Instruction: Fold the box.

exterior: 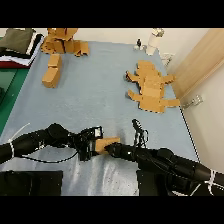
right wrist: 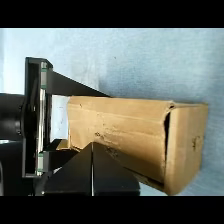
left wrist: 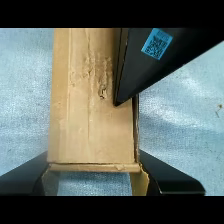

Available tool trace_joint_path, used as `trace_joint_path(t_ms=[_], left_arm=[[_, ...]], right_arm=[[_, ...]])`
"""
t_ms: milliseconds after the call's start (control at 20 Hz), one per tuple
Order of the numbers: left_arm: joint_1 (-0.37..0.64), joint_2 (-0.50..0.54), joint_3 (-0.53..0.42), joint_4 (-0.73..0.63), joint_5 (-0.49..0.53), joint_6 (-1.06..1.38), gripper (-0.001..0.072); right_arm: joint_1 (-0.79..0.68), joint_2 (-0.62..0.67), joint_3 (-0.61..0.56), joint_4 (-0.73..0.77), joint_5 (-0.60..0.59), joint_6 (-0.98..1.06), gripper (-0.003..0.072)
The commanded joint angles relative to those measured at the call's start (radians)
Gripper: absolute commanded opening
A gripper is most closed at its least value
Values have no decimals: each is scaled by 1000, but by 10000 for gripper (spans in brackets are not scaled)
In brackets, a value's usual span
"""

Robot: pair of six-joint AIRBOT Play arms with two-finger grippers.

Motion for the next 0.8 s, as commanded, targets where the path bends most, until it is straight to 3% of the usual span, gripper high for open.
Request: trace_joint_path(t_ms=[0,150,250,300,450,550,750], left_arm=[[0,0,0,0,0,0,450],[0,0,0,0,0,0,450],[0,0,0,0,0,0,449],[0,0,0,0,0,0,450],[0,0,0,0,0,0,450],[0,0,0,0,-1,0,449],[0,0,0,0,0,0,449]], right_arm=[[6,-8,-1,-1,2,4,0],[6,37,10,-77,-2,4,1],[-11,125,40,-196,-105,5,0],[-44,168,67,-300,-240,40,0],[-177,231,190,-681,-816,225,2],[-274,223,277,-825,-1043,223,2],[-403,173,378,-793,-1037,221,3]])
